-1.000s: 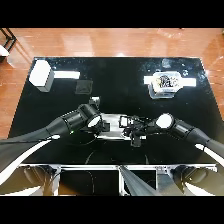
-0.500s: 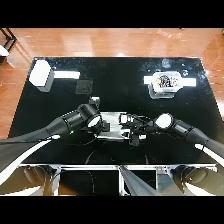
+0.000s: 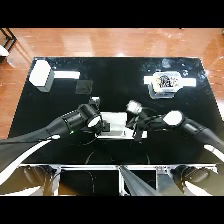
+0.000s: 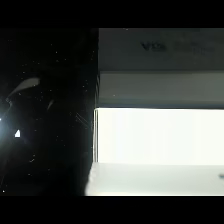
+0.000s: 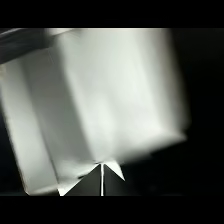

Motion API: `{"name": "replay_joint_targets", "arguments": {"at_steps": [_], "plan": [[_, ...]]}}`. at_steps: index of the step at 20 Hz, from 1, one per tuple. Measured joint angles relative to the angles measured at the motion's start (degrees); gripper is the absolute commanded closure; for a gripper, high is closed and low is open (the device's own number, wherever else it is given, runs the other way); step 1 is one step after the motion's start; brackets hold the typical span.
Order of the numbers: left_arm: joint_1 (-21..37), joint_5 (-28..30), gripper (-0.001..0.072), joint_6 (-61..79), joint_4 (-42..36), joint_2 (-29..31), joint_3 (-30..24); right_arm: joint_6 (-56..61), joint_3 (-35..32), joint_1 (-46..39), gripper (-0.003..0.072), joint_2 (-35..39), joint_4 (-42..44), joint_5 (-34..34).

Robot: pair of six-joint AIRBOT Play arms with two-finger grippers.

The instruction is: Fold the box and place the chain.

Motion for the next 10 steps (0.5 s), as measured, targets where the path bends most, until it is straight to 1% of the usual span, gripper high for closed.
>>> {"name": "replay_joint_targets", "arguments": {"at_steps": [2, 6, 8, 10], "plan": [[0.0, -0.02, 0.0689, 0.07, 0.0, 0.0, 0.0, 10.16, 0.02, -5.88, 0.0665, 3.69, -2.75, 4.74], [0.0, -0.2, 0.0689, 0.07, 0.09, 0.0, 0.0, 31.04, -0.15, -21.4, 0.0665, 9.53, -8.55, 15.37], [0.0, -0.22, 0.0689, 0.04, 0.13, 0.0, 0.0, 39.67, -1.6, -27.5, 0.0665, 10.54, -10.45, 18.99], [0.0, -0.24, 0.0689, 0.04, 0.13, 0.0, 0.02, 46.21, -4.37, -30.64, 0.0665, 10.56, -11.3, 20.48]]}}
